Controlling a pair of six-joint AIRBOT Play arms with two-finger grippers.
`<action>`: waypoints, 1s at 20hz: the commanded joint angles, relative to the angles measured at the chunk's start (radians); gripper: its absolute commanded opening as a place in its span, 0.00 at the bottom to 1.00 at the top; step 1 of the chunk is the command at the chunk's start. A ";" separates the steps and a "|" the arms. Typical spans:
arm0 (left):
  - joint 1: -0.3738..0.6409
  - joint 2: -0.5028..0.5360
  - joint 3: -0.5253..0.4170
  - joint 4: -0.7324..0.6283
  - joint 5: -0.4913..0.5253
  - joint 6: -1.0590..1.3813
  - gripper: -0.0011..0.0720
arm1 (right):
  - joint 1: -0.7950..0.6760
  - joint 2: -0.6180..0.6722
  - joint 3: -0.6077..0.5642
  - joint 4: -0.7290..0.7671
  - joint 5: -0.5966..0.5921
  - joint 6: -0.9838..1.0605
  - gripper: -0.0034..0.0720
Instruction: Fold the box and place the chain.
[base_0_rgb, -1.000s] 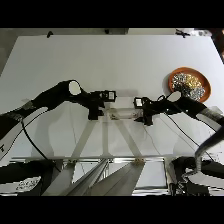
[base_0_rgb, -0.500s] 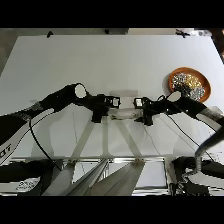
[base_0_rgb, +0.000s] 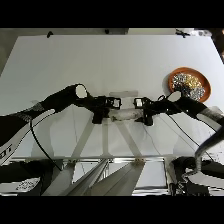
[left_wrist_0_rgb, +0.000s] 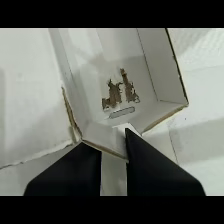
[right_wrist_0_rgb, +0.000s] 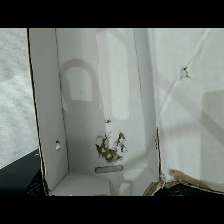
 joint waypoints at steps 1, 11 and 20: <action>-0.001 0.000 0.000 -0.040 0.003 0.003 0.21 | 0.000 0.000 0.000 0.002 -0.003 0.001 0.55; 0.057 0.020 0.000 -0.014 -0.064 0.000 0.22 | 0.000 0.000 0.000 0.002 -0.003 0.001 0.55; -0.008 -0.004 -0.002 -0.050 -0.066 0.003 0.22 | 0.000 0.000 0.000 0.002 -0.003 0.001 0.55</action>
